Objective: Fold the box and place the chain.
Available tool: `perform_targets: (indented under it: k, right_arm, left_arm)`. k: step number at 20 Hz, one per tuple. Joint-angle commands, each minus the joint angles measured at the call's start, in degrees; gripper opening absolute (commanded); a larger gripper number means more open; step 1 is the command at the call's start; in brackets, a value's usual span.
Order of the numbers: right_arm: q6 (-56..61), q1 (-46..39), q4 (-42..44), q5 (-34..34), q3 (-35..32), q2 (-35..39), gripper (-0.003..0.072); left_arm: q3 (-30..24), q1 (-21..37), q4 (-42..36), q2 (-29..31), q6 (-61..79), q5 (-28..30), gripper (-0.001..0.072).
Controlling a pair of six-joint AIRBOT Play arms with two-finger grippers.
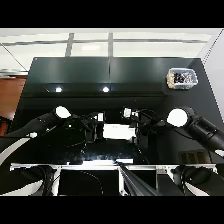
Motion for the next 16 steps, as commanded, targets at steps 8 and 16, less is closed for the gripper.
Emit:
perform_targets:
  k: [8, 16]
  right_arm:
    - [2.1, 0.2, -4.2, -5.6, 0.0, -0.1, 0.0589]
    - [6.3, 0.2, -5.6, -7.5, 0.2, -0.6, 0.0591]
  left_arm:
    - [0.0, 0.0, 0.0, 0.0, 0.0, 0.0, 0.0457]
    - [0.0, 0.0, 0.0, 0.0, 0.0, 0.0, 0.0457]
